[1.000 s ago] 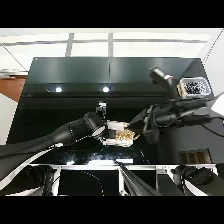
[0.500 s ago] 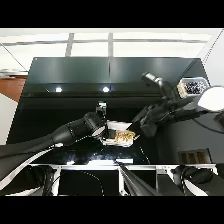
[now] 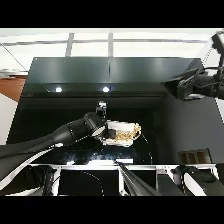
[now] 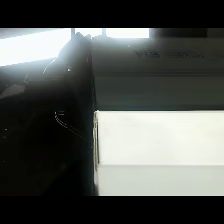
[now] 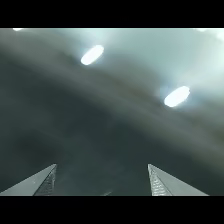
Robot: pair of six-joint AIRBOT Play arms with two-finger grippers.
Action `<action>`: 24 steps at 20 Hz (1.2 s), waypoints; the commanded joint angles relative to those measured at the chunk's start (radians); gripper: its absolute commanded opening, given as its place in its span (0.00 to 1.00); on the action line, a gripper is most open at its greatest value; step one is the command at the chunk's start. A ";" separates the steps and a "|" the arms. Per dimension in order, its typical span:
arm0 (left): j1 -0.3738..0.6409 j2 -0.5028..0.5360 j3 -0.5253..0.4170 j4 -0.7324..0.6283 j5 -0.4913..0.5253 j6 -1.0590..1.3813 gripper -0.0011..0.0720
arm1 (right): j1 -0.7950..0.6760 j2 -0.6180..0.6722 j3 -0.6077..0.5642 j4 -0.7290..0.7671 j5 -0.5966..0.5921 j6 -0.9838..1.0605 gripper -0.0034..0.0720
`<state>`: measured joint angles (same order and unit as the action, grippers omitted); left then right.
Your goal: Fold the box and place the chain.
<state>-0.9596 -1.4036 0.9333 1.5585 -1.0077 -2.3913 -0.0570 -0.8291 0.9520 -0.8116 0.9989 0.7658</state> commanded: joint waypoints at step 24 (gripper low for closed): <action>0.001 0.001 0.000 0.000 0.003 0.001 0.06 | 0.359 -0.255 -0.504 0.079 -0.284 -1.040 1.00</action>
